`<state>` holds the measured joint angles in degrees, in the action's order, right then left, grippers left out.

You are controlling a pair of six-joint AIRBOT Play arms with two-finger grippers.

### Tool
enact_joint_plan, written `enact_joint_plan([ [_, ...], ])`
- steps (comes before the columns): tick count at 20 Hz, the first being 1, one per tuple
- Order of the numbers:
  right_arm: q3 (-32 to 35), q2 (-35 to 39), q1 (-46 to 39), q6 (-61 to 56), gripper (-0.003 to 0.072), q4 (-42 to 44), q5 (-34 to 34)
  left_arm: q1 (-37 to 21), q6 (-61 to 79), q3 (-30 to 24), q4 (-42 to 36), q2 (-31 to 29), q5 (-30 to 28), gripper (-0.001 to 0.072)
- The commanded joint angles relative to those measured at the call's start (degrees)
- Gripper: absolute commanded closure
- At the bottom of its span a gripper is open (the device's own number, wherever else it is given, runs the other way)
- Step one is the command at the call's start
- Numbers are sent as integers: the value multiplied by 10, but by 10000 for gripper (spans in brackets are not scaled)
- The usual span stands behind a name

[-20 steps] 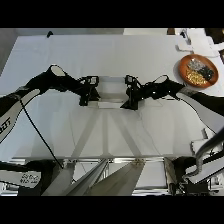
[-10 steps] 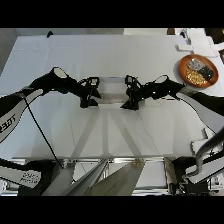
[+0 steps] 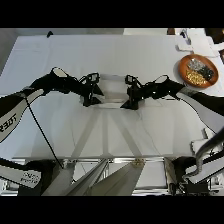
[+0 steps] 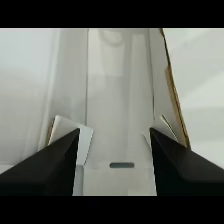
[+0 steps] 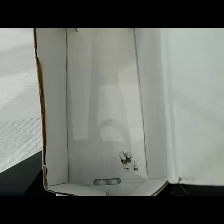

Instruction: Fold the box and place the chain.

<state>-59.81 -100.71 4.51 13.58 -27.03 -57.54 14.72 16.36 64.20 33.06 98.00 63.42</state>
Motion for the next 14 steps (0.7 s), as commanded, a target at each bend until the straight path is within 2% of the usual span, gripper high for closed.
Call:
enact_joint_plan([
  [1, 0, 0, 1, 2, 190, -1, -1, 0, 1, 0, -13, 0, -5, 184],
  [2, 0, 0, 1, 2, 190, -1, -1, 0, 1, 0, -13, 0, -4, 204],
  [3, 0, 0, 1, 2, 190, -1, -1, 0, 1, 0, -13, 0, -1, 265],
  [4, 0, 0, 1, 2, 190, -1, -1, 0, 1, 0, -13, 0, 3, 348],
  [6, 0, 0, 1, 2, 190, -1, -1, -1, 1, 0, -12, 0, 9, 606],
  [7, 0, 0, 1, 2, 190, -1, -1, -2, 1, 0, -10, -3, 9, 681],
  [11, 0, 0, 1, 2, 190, -1, -1, -24, 1, 0, -8, -40, 11, 698],
  [14, 0, 0, 1, 2, 190, -1, -1, -50, -2, 0, 15, -105, 29, 698],
])
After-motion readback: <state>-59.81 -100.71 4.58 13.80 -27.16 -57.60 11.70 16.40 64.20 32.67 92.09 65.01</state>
